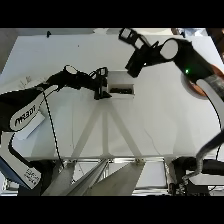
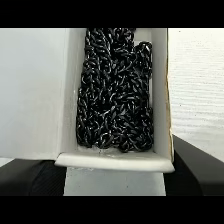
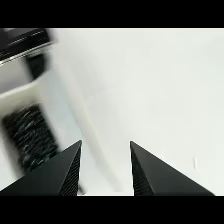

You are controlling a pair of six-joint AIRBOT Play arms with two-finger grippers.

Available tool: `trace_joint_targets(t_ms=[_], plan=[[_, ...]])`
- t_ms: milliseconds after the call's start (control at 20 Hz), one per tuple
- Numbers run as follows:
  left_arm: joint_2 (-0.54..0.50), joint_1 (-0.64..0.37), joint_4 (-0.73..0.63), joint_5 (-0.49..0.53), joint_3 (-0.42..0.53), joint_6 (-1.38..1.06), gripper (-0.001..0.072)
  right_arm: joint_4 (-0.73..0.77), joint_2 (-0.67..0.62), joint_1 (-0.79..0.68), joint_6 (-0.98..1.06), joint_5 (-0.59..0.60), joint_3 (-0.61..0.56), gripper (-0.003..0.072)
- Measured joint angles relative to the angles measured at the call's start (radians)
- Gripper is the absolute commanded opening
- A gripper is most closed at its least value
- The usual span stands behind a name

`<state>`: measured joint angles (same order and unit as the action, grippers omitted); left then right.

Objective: Fold the box and place the chain.

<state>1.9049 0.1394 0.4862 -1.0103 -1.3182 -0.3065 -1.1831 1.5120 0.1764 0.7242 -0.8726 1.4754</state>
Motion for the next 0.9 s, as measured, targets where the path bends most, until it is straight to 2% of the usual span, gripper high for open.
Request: trace_joint_targets(t_ms=[200, 450, 700, 750, 900], plan=[[0.000, 0.000, 0.000, 0.000, 0.000, 0.000, 0.0426, 0.110, 0.126, -0.088, 0.064, -0.036, 0.108, 0.0364], [0.000, 0.000, 0.000, 0.000, 0.000, 0.000, 0.0426, 0.180, 0.249, -0.120, 0.075, -0.097, 0.149, 0.0364], [0.000, 0.000, 0.000, 0.000, 0.000, 0.000, 0.0426, 0.265, 0.286, -0.119, -0.060, -0.292, 0.158, 0.0369], [0.000, 0.000, 0.000, 0.000, 0.000, 0.000, 0.0426, 0.277, 0.287, -0.112, -0.095, -0.333, 0.158, 0.0414], [0.000, 0.000, 0.000, 0.000, 0.000, 0.000, 0.0426, 0.293, 0.282, -0.084, -0.173, -0.380, 0.159, 0.0460]])
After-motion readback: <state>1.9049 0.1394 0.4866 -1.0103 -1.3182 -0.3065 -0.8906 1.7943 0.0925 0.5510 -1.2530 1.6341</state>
